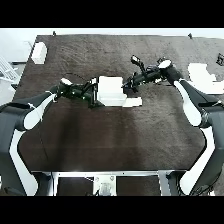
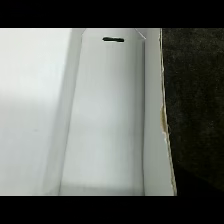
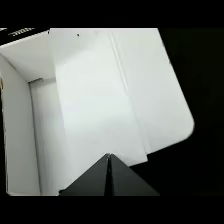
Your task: Fold the box and place the chain.
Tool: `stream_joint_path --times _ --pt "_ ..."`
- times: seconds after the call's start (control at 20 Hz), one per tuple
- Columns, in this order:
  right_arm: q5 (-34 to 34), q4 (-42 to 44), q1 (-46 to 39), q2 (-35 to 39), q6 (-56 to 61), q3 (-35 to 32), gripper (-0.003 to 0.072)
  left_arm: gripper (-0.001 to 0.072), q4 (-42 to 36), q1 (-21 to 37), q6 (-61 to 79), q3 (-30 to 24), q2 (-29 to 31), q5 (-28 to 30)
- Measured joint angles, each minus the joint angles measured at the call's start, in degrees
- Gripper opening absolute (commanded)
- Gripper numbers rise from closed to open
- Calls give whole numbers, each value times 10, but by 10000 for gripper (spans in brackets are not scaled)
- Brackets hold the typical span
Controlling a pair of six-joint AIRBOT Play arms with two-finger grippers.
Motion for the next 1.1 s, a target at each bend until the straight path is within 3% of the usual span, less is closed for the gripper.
stream_joint_path --times 0.25,0.55,0.6,0.65,0.7,0.85,1.1 --pt "12 -45 -3 93 24 -30 7 407 0 0 -1 0 0 1" --pt "-14 -105 -3 168 17 -134 11 407 -2 0 -1 0 0 3" --pt "-31 -115 -3 171 12 -153 79 407 -2 0 -1 0 0 3" --pt "-53 -123 -3 174 6 -174 461 407 -2 0 -1 0 0 3" --pt "-76 -128 -2 176 -1 -191 720 407 -3 0 -1 0 0 4" --pt "-136 -138 2 180 -21 -230 720 407 -3 0 -1 0 0 5" --pt "-170 -130 14 178 -65 -250 720 407 -3 0 -1 0 0 7"
